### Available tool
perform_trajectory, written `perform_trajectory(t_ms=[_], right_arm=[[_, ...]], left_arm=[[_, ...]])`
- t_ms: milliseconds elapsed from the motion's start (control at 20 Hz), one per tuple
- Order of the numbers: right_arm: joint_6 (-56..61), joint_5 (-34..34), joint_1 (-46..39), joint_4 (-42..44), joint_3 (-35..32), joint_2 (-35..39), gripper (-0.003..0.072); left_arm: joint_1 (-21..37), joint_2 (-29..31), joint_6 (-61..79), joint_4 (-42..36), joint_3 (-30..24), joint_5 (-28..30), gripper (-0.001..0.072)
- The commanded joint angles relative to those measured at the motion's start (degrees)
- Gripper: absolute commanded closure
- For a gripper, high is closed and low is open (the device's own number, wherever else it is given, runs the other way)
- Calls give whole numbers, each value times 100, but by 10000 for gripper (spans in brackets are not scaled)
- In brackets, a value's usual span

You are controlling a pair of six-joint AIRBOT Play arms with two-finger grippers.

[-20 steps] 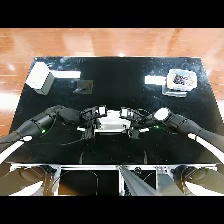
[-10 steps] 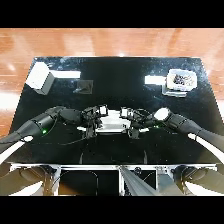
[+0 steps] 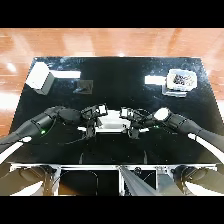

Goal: Fold the box and place the chain.

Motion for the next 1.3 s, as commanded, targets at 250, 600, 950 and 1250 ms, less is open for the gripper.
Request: perform_trajectory(t_ms=[250, 600, 950, 1250], right_arm=[[0, 4, 2, 0, -2, -2, 149], [0, 4, 2, 0, -2, -2, 149], [0, 7, 2, 0, -2, -2, 148], [0, 0, 2, 0, -2, -2, 148]], left_arm=[[828, 737, -1335, 271, 4, 258, 690], [2323, 1047, -3370, 337, 0, 1919, 690], [4124, 1021, -4092, 339, -236, 2551, 689], [4162, 702, -5064, 356, -354, 2538, 690]])
